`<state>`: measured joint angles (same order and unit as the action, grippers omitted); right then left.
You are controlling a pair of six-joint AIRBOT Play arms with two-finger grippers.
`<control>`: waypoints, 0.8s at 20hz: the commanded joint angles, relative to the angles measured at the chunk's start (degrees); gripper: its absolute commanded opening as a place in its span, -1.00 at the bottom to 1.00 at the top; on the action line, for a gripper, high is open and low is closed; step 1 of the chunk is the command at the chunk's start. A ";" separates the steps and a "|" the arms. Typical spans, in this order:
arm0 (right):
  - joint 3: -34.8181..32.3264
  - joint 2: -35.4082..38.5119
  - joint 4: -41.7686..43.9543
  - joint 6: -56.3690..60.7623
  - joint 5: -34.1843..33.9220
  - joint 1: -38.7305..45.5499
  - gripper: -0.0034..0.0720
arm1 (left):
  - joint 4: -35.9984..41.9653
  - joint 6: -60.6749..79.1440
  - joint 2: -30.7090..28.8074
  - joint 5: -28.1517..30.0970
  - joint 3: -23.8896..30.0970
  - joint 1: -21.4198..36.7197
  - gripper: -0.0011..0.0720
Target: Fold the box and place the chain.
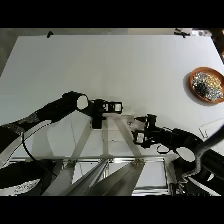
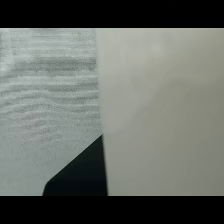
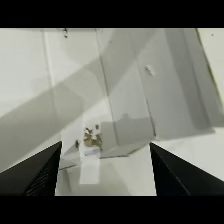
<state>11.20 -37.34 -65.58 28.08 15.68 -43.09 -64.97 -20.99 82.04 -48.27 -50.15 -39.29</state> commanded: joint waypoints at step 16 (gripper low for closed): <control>-2.10 -1.49 -2.97 -4.66 11.19 4.22 0.66 | -0.04 -0.02 0.02 0.00 0.02 -0.02 -0.94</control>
<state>9.98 -37.78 -68.53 20.86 28.95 -38.89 -64.97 -20.99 82.04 -48.29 -50.15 -39.29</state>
